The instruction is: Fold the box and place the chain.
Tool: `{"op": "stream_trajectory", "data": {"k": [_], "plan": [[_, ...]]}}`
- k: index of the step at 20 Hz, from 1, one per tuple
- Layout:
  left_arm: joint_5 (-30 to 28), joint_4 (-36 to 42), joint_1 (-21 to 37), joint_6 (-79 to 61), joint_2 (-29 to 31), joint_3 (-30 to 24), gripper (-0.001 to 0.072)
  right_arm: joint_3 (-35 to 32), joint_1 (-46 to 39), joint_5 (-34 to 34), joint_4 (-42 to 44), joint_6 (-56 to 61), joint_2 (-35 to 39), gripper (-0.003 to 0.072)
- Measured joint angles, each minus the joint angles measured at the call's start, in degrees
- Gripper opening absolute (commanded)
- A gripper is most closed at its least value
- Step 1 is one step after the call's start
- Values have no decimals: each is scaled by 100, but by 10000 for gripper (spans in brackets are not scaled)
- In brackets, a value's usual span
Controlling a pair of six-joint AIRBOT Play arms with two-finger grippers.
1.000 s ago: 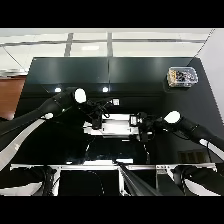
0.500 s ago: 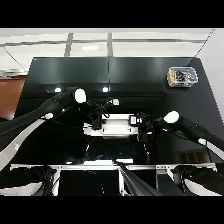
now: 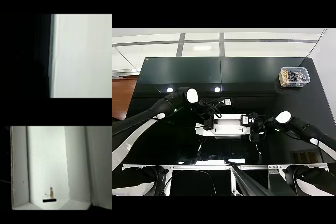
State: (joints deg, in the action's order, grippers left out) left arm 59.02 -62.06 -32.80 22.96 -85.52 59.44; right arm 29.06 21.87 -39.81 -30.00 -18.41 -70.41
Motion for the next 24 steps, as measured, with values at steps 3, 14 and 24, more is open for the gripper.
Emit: {"op": "stream_trajectory", "data": {"k": [3,14,24], "plan": [[2,4,0,0,0,0,23,2,0,2,-4,0,0,688],[15,15,0,-7,0,0,24,0,0,-17,-22,-2,0,494],[212,-81,13,59,17,114,665,2,0,39,-2,-2,0,493]]}}
